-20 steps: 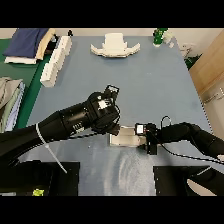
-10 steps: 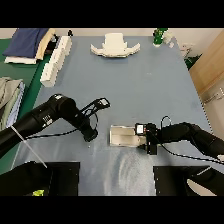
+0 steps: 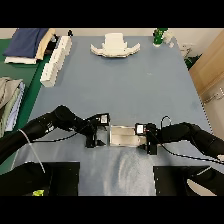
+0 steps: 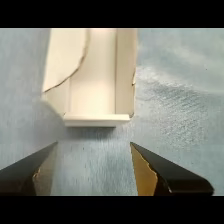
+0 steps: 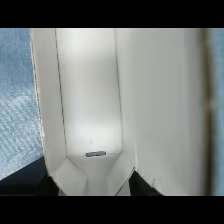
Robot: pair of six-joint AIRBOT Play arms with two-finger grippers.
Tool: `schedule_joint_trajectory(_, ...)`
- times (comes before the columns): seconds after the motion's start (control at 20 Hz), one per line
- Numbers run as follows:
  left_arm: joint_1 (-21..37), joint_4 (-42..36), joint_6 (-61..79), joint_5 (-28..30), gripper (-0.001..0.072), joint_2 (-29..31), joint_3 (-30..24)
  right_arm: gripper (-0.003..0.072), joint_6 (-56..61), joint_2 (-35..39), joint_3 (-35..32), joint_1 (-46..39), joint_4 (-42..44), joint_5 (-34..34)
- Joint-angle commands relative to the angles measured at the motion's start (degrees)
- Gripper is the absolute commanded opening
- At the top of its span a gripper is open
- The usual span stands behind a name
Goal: Fold the box.
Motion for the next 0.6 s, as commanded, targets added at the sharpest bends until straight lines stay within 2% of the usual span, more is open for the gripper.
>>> schedule_joint_trajectory(0.0, 0.3, -7.4, 14.8, 1.8, 0.0687, -4.2, -0.8, 0.0474, 0.0, 0.0, 0.0, 0.0, 0.0, 0.0)
schedule_joint_trajectory(0.2, -1.7, -7.4, 14.8, 6.1, 0.0687, -6.1, -0.8, 0.0474, 0.0, 0.0, 0.0, 0.0, 0.0, 0.0)
schedule_joint_trajectory(0.45, -5.4, -7.6, 13.6, 7.0, 0.0687, -6.1, -0.8, 0.0474, 0.0, 0.0, 0.0, 0.0, 0.0, 0.0)
schedule_joint_trajectory(0.55, -6.7, -8.4, 10.9, 9.0, 0.0687, -6.3, -0.8, 0.0474, 0.0, 0.0, 0.0, 0.0, 0.0, 0.0)
